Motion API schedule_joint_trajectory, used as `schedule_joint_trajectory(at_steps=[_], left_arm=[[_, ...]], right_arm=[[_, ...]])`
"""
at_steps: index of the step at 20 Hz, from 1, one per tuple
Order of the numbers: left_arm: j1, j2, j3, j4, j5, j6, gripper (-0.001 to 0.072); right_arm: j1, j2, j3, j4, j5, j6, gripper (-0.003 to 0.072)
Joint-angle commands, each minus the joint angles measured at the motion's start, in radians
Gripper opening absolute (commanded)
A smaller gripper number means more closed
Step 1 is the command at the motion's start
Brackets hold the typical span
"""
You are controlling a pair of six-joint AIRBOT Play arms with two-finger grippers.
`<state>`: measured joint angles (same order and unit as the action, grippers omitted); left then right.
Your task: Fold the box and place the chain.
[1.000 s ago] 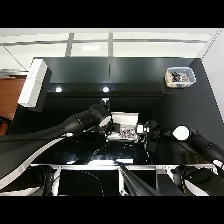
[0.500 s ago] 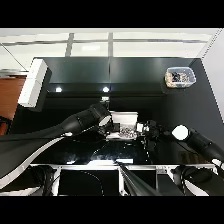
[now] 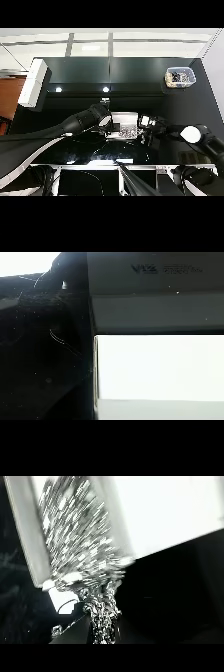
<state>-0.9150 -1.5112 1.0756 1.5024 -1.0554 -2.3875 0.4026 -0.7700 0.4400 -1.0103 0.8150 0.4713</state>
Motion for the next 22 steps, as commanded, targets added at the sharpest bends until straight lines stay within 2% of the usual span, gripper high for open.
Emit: schedule_joint_trajectory(at_steps=[1,5,8,12,14,15,17,19,22], left_arm=[[0.0,0.0,0.001,0.001,0.0,0.001,0.0026],[0.0,0.0,0.001,0.001,0.0,0.001,0.0026],[0.0,0.0,0.001,0.0,0.0,0.001,0.0026],[0.0,0.0,0.001,0.0,0.0,0.001,0.0026],[0.0,0.0,0.001,0.0,0.0,0.001,0.0026],[0.0,0.0,0.001,0.0,-0.001,0.001,0.0026],[0.0,0.0,0.001,0.0,0.0,0.001,0.0026],[0.0,0.0,0.001,0.0,0.0,0.001,0.0026],[0.0,0.0,0.001,0.0,0.0,0.0,0.0026]], right_arm=[[-0.037,0.089,0.116,-0.038,0.143,0.163,0.0057],[-0.067,0.117,0.303,-0.008,0.256,0.245,0.0058],[-0.066,0.117,0.396,0.103,0.253,0.294,0.0057],[-0.066,0.072,0.38,0.276,0.241,0.382,0.0058],[-0.066,0.02,0.343,0.304,0.237,0.394,0.0061],[-0.066,-0.007,0.326,0.304,0.237,0.419,0.0124],[-0.067,-0.037,0.305,0.282,0.237,0.442,0.062],[-0.099,-0.032,0.316,0.195,0.249,0.442,0.0643],[-0.266,-0.001,0.334,0.119,0.286,0.444,0.0638]])
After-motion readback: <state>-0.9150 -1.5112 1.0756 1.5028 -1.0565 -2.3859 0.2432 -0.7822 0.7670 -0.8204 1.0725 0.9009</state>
